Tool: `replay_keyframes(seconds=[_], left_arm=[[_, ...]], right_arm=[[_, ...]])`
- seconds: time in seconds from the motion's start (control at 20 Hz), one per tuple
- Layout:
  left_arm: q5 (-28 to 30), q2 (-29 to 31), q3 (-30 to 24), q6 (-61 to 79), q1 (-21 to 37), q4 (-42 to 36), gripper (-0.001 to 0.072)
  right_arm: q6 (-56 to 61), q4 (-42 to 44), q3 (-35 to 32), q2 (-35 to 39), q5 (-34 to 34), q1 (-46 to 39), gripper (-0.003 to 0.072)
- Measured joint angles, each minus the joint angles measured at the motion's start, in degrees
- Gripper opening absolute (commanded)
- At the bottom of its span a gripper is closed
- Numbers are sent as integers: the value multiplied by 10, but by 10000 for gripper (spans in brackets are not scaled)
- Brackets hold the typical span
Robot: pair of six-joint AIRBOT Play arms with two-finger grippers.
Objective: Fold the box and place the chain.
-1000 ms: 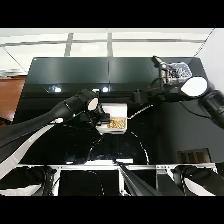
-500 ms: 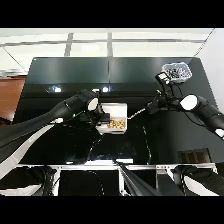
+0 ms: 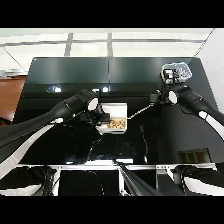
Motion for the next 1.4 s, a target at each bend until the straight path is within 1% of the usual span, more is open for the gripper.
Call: replay_keyframes(seconds=[0.15, 0.2, 0.3, 0.35, 0.5, 0.55, 0.6, 0.65, 0.75, 0.95, 1.0, 1.05, 1.15, 1.25, 1.4], left_arm=[[0, 0, 0, 0, 0, 0, 27], [0, 0, 0, 0, 0, 0, 27], [0, 0, 0, 0, 0, 0, 27], [0, 0, 0, 0, 0, 0, 27], [0, 0, 0, 0, 0, 0, 27], [0, 0, 0, 0, 0, 0, 27], [0, 0, 0, 0, 0, 0, 27], [0, 0, 0, 0, 0, 0, 27], [0, 0, 0, 0, 0, 0, 27], [0, 0, 0, 0, 0, 0, 27], [0, 0, 0, 0, 0, 0, 27], [0, 0, 0, 0, 0, 0, 27], [0, 0, 0, 0, 0, 0, 27], [1, 0, 0, 0, 0, 0, 27], [2, 0, 0, 0, 0, 0, 27]], right_arm=[[79, -10, 16, -18, 20, 2, 699], [98, -11, 18, -21, 25, 3, 645], [129, -14, 21, -26, 30, 3, 643], [142, -15, 23, -29, 33, 3, 533], [167, -16, 25, -36, 38, 3, 516], [171, -16, 25, -37, 39, 3, 416], [174, -16, 25, -39, 42, 3, 243], [177, -15, 25, -40, 42, 3, 53], [176, -9, 25, -41, 40, 3, 21], [137, 7, 32, -39, 55, 3, 21], [121, 13, 37, -33, 68, 3, 21], [101, 12, 43, -24, 67, 3, 21], [58, 10, 54, 5, 84, 3, 21], [11, 13, 65, 52, 100, 3, 21], [-64, 51, 80, 133, 146, 3, 21]])
